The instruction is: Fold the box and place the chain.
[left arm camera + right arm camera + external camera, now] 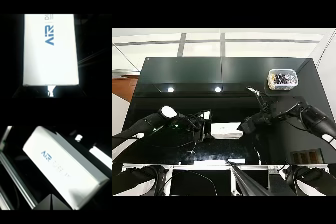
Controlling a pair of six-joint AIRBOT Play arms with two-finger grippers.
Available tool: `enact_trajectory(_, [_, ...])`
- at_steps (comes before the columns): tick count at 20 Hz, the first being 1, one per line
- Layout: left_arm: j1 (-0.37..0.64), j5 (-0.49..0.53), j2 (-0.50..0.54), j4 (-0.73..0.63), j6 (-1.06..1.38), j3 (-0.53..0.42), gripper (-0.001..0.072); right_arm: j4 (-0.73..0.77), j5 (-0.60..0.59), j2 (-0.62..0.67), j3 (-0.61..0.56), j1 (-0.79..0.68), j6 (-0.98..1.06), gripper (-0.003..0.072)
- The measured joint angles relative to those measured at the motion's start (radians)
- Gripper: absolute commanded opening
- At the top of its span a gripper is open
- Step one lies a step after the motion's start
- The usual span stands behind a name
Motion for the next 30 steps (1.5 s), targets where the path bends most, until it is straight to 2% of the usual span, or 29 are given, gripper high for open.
enact_trajectory(3, [0.000,0.000,0.000,0.000,0.000,0.000,0.0393,0.082,0.068,-0.061,-0.023,0.028,0.033,0.0020])
enact_trajectory(8, [0.000,0.000,0.000,0.001,0.001,0.000,0.0393,0.130,0.126,-0.150,-0.034,0.055,0.066,0.0020])
enact_trajectory(16, [0.000,0.000,0.000,0.000,-0.002,0.000,0.0404,0.113,0.109,-0.185,-0.004,0.050,0.076,0.0020])
enact_trajectory(17, [0.000,0.000,0.000,-0.002,-0.003,0.000,0.0426,0.092,0.089,-0.174,0.013,0.040,0.074,0.0020])
enact_trajectory(19, [0.000,0.004,0.003,0.000,-0.003,0.000,0.0710,0.101,0.048,-0.134,0.059,0.008,0.071,0.0020])
enact_trajectory(23, [0.003,-0.001,0.045,0.035,-0.074,0.008,0.0709,0.088,-0.019,-0.035,0.122,-0.092,0.068,0.0020])
enact_trajectory(26, [0.006,-0.022,0.126,0.167,-0.210,0.023,0.0709,0.087,-0.056,0.016,0.140,-0.175,0.066,0.0020])
enact_trajectory(30, [0.016,-0.103,0.265,0.309,-0.393,0.043,0.0709,0.058,-0.079,0.042,0.147,-0.241,0.066,0.0020])
